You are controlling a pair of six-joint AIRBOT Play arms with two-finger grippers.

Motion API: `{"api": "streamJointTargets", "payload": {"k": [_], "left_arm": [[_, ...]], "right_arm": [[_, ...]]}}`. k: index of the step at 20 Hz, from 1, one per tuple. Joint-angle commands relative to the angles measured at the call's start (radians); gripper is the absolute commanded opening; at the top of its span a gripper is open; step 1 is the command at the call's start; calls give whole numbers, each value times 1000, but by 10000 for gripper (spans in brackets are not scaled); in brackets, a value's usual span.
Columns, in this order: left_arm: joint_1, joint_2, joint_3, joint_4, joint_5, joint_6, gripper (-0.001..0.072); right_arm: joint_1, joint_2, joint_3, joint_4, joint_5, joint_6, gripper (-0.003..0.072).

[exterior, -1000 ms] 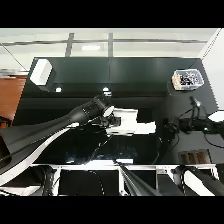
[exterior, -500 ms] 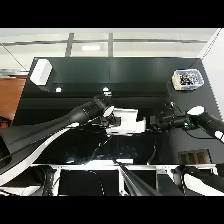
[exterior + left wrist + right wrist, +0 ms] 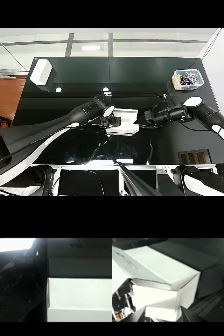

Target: Fold the box and place the chain.

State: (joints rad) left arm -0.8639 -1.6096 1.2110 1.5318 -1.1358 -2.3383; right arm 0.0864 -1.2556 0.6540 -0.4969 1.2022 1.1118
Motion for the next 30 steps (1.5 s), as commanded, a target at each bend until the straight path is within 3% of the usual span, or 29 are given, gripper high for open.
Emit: {"api": "streamJointTargets", "payload": {"k": [1, 9, 10, 11, 15, 16, 17, 22, 24, 25, 27, 28, 30], "left_arm": [[0, 0, 0, 0, 0, 0, 27], [0, 0, 0, 0, 0, 0, 27], [0, 0, 0, 0, 0, 0, 27], [0, 0, 0, 0, 1, 0, 27], [0, 0, 0, 0, 1, 0, 27], [0, 0, 0, 0, 1, 0, 27], [0, 0, 0, 0, 1, 0, 27], [0, 0, 0, 0, 1, 0, 27], [0, 0, 0, 0, 1, 0, 27], [0, 0, 0, 0, 1, 0, 27], [0, 0, 0, 0, 1, 0, 27], [0, 0, 0, 0, 1, 0, 27], [0, 0, 0, 0, 1, 0, 27]], "right_arm": [[96, -1, 17, -81, -97, 111, 481], [368, -5, 158, -577, -270, 598, 480], [398, -11, 182, -655, -261, 674, 479], [430, -26, 214, -733, -235, 753, 408], [541, -126, 337, -932, -64, 950, 408], [563, -144, 350, -959, -45, 971, 406], [578, -159, 356, -975, -33, 992, 337], [589, -177, 355, -971, -48, 1080, 337], [589, -177, 355, -970, -64, 1105, 297], [589, -177, 355, -970, -67, 1115, 191], [589, -177, 355, -968, -70, 1121, 48], [589, -177, 355, -961, -73, 1121, 10], [589, -177, 355, -953, -74, 1121, 9]]}}
